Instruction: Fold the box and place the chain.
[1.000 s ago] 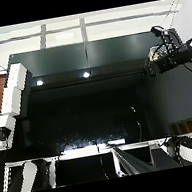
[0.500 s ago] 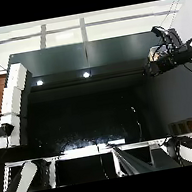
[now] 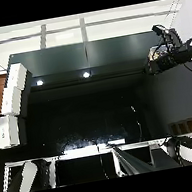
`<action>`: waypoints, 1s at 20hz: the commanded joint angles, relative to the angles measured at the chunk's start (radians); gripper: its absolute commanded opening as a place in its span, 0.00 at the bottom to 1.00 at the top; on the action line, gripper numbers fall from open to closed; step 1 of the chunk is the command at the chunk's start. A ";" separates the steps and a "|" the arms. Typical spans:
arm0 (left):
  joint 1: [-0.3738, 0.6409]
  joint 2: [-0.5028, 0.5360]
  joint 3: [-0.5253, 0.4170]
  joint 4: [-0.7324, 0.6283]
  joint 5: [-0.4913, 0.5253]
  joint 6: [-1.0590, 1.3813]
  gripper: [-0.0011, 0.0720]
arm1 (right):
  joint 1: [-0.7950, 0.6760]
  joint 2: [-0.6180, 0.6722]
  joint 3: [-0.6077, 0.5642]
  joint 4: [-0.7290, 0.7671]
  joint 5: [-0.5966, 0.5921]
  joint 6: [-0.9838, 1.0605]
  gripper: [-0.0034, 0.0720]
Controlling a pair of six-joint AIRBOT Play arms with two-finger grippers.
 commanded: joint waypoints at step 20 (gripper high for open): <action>-1.413 -0.124 0.095 0.389 0.151 -1.102 0.05 | 0.312 0.270 -0.413 -0.354 -0.434 0.483 0.08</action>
